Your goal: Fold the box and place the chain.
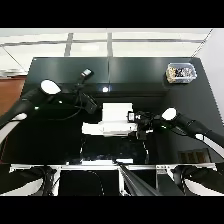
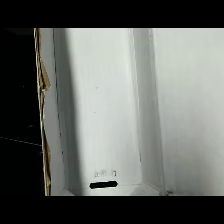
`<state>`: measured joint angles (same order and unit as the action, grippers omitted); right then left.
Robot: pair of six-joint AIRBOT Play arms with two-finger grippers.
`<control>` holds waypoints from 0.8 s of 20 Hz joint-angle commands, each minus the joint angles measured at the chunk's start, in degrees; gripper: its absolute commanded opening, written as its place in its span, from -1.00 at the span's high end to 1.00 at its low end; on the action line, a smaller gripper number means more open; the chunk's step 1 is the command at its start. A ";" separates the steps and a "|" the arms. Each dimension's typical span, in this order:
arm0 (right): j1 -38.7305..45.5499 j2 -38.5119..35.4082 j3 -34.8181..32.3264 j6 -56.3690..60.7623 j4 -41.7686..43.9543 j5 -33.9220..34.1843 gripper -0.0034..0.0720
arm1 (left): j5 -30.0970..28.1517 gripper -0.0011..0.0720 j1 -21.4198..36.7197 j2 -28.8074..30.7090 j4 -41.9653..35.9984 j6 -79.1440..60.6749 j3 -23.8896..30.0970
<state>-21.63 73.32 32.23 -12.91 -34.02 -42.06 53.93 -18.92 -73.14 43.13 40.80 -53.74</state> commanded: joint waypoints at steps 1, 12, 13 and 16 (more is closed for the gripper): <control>-0.04 0.00 -0.02 0.04 0.04 0.13 0.74 | 6.67 0.91 1.18 7.21 4.96 1.44 0.50; -0.04 0.00 -0.02 0.04 0.11 0.20 0.74 | -2.64 -0.98 -6.10 10.29 11.26 -35.52 19.10; -0.04 0.00 -0.02 0.07 0.13 0.20 0.74 | -3.45 -0.97 -6.14 9.25 10.14 -37.40 18.34; -0.04 0.00 -0.02 0.11 0.13 0.28 0.74 | -4.66 -0.97 -6.03 5.20 7.06 -38.05 16.63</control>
